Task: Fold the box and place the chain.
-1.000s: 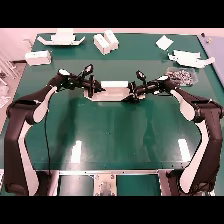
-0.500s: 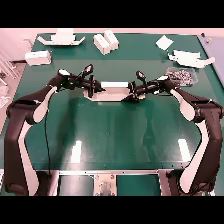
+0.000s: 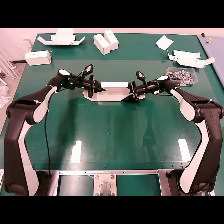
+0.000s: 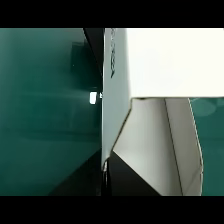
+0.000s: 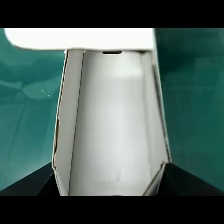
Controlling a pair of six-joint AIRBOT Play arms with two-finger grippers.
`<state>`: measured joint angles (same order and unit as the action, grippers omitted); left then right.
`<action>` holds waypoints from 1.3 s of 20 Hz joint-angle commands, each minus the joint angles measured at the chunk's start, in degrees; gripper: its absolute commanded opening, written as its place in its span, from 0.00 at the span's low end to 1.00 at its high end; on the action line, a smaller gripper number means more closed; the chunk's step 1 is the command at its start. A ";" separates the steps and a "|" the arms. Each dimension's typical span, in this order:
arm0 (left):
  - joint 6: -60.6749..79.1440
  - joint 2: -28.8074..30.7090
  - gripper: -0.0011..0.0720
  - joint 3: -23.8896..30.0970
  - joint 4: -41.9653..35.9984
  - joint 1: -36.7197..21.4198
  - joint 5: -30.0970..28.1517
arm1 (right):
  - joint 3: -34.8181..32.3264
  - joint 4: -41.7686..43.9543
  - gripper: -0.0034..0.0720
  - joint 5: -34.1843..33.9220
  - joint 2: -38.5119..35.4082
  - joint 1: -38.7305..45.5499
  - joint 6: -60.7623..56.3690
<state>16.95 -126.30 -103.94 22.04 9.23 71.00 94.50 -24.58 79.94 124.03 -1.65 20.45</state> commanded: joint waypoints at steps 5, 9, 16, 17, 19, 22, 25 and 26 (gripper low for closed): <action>0.00 0.04 0.05 -0.04 0.00 0.00 -0.02 | 0.04 -1.46 0.78 0.02 0.04 -0.04 1.20; 0.00 0.04 0.05 -0.04 0.00 0.00 -0.04 | 0.04 -1.86 0.78 0.02 0.04 -0.11 1.27; 0.00 0.04 0.05 -0.04 0.00 0.00 -0.02 | 0.04 -2.51 0.67 0.00 0.02 -0.22 2.73; 0.00 0.04 0.05 -0.04 0.00 0.00 -0.04 | 0.04 -2.49 0.67 0.00 0.02 -0.22 2.73; 0.00 0.04 0.05 -0.04 0.00 0.00 -0.04 | 0.04 -2.51 0.67 0.02 0.02 -0.20 2.71; 0.00 0.04 0.05 -0.04 0.00 0.00 -0.04 | 0.04 -2.47 0.67 0.02 0.02 -0.17 2.69; 0.00 0.04 0.05 -0.04 0.00 0.00 -0.04 | 0.02 -2.49 0.67 0.07 0.02 0.04 2.69; 0.00 0.04 0.05 -0.04 0.00 0.00 -0.04 | 0.02 -2.51 0.67 0.07 0.04 0.04 2.67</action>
